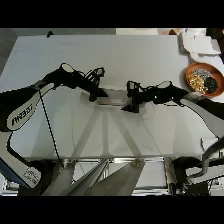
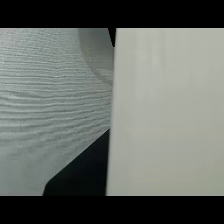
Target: Fold the box and place the chain.
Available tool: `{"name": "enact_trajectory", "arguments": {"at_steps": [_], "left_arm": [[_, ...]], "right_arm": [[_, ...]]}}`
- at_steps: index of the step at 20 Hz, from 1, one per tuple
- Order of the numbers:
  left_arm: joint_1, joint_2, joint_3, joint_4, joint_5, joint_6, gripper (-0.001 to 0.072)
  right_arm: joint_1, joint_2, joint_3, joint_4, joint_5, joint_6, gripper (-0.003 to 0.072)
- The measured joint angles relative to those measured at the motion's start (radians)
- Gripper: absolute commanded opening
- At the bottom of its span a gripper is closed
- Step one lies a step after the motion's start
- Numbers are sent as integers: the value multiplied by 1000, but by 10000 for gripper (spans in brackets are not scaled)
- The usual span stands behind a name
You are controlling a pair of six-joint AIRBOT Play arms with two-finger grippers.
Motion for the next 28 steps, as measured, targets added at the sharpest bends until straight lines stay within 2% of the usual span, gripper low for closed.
{"name": "enact_trajectory", "arguments": {"at_steps": [3,28], "left_arm": [[0,0,0,1,-3,0,12],[0,0,0,0,-3,-4,22]], "right_arm": [[0,0,0,2,-1,0,369],[0,0,0,2,0,-1,364]]}}
